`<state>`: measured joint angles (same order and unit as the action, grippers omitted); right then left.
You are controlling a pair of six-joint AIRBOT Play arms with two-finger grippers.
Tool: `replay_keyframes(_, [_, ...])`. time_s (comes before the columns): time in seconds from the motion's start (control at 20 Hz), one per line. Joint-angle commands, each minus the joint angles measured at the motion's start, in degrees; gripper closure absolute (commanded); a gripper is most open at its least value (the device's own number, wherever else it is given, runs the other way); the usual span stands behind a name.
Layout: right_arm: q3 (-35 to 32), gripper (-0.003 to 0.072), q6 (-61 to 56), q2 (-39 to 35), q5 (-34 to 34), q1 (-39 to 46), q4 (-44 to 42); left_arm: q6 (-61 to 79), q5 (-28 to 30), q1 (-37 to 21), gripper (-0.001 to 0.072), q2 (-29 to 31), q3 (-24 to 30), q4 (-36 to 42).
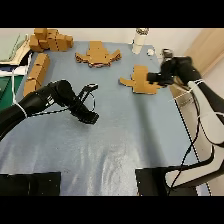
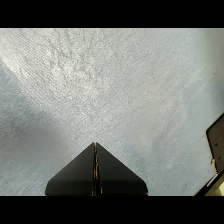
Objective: Fold the box.
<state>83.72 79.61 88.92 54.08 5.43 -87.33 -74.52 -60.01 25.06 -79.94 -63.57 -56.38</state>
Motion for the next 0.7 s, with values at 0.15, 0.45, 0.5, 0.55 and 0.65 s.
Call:
replay_keyframes(0.15, [13.22,0.0189,14.88,14.23,-1.33,25.09,-26.4,0.0,0.02,-0.04,0.0698,-0.02,0.0,0.0])
replay_keyframes(0.45, [21.81,0.0189,20.57,24.74,-0.28,24.41,-33.51,0.0,0.02,-0.04,0.0698,-0.02,0.0,0.0])
replay_keyframes(0.5, [22.51,0.0189,20.59,25.62,-0.2,23.8,-33.83,0.0,0.0,-0.04,0.0698,-0.02,0.0,0.0])
replay_keyframes(0.55, [22.97,0.0189,20.92,26.34,-0.31,23.15,-33.9,0.0,0.02,-0.04,0.0699,-0.02,0.0,-0.02])
replay_keyframes(0.65, [24.3,0.019,21.99,28.02,0.09,21.7,-34.21,0.0,0.0,-0.04,0.0698,-0.02,0.0,0.0])
